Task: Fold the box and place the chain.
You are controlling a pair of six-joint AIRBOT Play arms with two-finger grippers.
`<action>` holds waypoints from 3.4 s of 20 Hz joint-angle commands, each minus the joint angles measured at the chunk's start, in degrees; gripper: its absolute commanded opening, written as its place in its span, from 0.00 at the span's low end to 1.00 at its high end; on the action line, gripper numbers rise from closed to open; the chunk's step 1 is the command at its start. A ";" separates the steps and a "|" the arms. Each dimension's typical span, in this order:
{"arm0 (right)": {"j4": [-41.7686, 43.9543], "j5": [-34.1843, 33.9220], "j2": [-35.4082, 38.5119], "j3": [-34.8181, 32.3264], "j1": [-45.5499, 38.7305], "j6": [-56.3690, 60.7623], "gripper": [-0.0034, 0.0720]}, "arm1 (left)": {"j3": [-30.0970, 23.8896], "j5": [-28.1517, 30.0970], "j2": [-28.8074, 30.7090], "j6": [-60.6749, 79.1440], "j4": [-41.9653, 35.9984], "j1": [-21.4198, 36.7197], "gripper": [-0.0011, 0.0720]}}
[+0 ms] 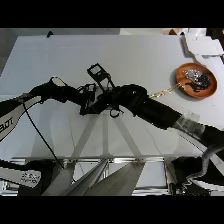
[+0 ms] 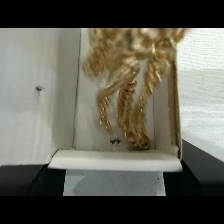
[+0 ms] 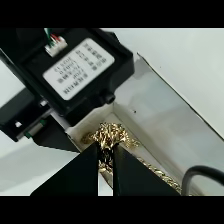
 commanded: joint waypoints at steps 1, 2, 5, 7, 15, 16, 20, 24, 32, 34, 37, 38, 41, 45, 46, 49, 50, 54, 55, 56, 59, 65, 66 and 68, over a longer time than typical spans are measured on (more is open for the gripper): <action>-1.70 1.05 -1.77 0.00 -0.85 0.13 0.06 | 0.00 0.02 0.04 0.00 0.04 -0.02 0.39; -1.70 1.07 -1.86 -0.02 -1.31 0.13 0.06 | 0.00 0.02 0.04 0.00 0.02 -0.02 0.39; -1.66 1.70 -2.36 -0.02 -2.86 0.13 0.06 | 0.00 0.02 0.04 0.00 0.02 -0.02 0.39; -1.60 4.07 -3.37 -0.02 -3.63 0.13 0.06 | 0.00 0.02 0.04 0.00 0.02 -0.02 0.39; -0.66 8.28 0.46 0.00 -3.74 -0.57 0.42 | 0.00 0.02 0.04 0.00 0.02 -0.02 0.39; -1.53 9.14 1.97 0.00 -3.76 -0.55 0.44 | 0.00 0.02 0.04 0.00 0.02 -0.02 0.39; -2.08 14.23 7.58 0.00 -8.02 -0.48 0.59 | 0.00 0.02 0.04 0.00 0.02 -0.02 0.39; -1.99 20.61 9.27 -0.02 -17.53 2.91 0.73 | 0.00 0.02 0.04 0.00 0.02 -0.02 0.39; -2.12 24.20 4.98 -0.04 -31.71 22.91 0.94 | 0.00 0.02 0.04 0.00 0.02 -0.02 0.39; -2.10 24.30 1.99 -0.07 -32.46 30.51 0.94 | 0.00 0.02 0.04 0.00 0.02 -0.02 0.39; -2.03 24.28 -3.02 -0.07 -32.48 38.93 0.94 | 0.00 0.02 0.04 0.00 0.02 -0.02 0.39; -1.92 24.26 -4.26 -0.07 -32.48 41.07 0.94 | 0.00 0.02 0.04 0.00 0.02 -0.02 0.39; -2.05 23.89 -7.26 -0.07 -32.48 45.90 0.94 | 0.00 0.02 0.04 0.00 0.02 -0.02 0.39; -2.12 22.12 -9.84 -0.07 -32.48 48.33 0.94 | 0.00 0.02 0.04 0.00 0.02 -0.02 0.39; -2.14 21.99 -10.29 -0.07 -32.48 49.24 0.94 | 0.00 0.02 0.04 0.00 0.04 -0.02 0.39; -2.12 21.73 -11.61 -0.07 -32.48 49.46 0.74 | 0.00 0.02 0.04 0.00 0.02 -0.02 0.39; -2.10 21.79 -11.93 -0.07 -32.48 49.46 0.73 | 0.00 0.02 0.04 0.00 0.02 -0.02 0.39; -2.10 21.88 -12.07 -0.07 -32.48 49.44 0.22 | 0.00 0.02 0.04 0.00 0.02 -0.02 0.39; -2.10 21.88 -12.04 -0.07 -32.35 49.40 0.10 | 0.00 0.02 0.04 0.00 0.02 -0.02 0.39; -2.10 22.08 -12.00 -0.07 -32.17 49.18 0.06 | 0.00 0.02 0.04 0.00 0.02 -0.02 0.39; -2.14 22.27 -11.45 -0.07 -31.21 46.34 0.06 | 0.00 0.04 0.04 0.00 0.02 -0.02 0.39; -13.79 26.34 -4.09 -0.07 -26.82 39.85 0.06 | 0.00 0.04 0.04 0.00 0.04 -0.02 0.39; -15.26 27.28 -2.36 -0.07 -25.81 39.65 0.06 | 0.00 0.02 0.04 0.00 0.02 -0.02 0.39; -15.96 27.78 1.22 -0.07 -23.50 34.99 0.06 | 0.00 0.02 0.04 0.00 0.02 -0.02 0.39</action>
